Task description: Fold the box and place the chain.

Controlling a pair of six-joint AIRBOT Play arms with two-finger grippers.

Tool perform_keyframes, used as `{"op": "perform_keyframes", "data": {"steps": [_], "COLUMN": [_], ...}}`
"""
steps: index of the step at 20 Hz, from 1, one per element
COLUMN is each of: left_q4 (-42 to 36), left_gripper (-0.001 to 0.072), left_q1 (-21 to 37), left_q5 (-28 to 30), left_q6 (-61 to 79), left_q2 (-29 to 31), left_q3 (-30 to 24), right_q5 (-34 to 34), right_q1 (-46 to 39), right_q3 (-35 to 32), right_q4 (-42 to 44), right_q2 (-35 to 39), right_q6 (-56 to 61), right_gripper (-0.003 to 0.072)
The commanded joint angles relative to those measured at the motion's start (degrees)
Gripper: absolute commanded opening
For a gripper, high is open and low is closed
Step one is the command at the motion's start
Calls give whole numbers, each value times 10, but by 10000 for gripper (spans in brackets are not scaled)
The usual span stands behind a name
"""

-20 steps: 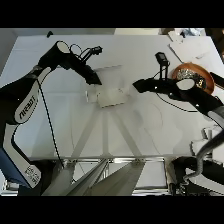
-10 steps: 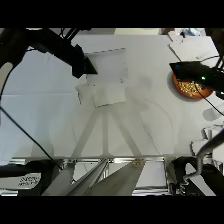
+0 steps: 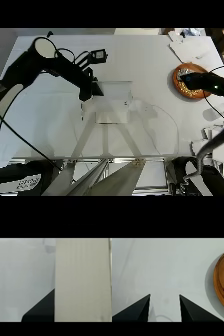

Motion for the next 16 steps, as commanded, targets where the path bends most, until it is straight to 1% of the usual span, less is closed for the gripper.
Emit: {"op": "perform_keyframes", "data": {"steps": [1,3,6,9,11,13,16], "left_q4": [-4,-4,-14,-49,-49,-49,-47], "left_gripper": [8,8,8,8,10,10,11], "left_q1": [-4,-4,-4,-4,-4,-3,-3], "left_q5": [61,81,103,113,119,127,139], "left_q6": [50,52,94,120,123,123,123], "left_q2": [-50,-80,-117,-155,-175,-188,-189], "left_q3": [-15,-15,-15,-15,-15,-15,-15], "right_q5": [8,7,7,6,6,6,7], "right_q1": [-3,-3,-3,-3,-3,-3,-3], "right_q3": [0,0,0,0,0,0,0], "right_q4": [-8,-8,-8,-8,-8,-8,-8], "right_q2": [2,2,1,1,1,1,1], "right_q6": [6,6,6,6,6,6,7], "right_gripper": [402,402,400,393,393,393,393]}}
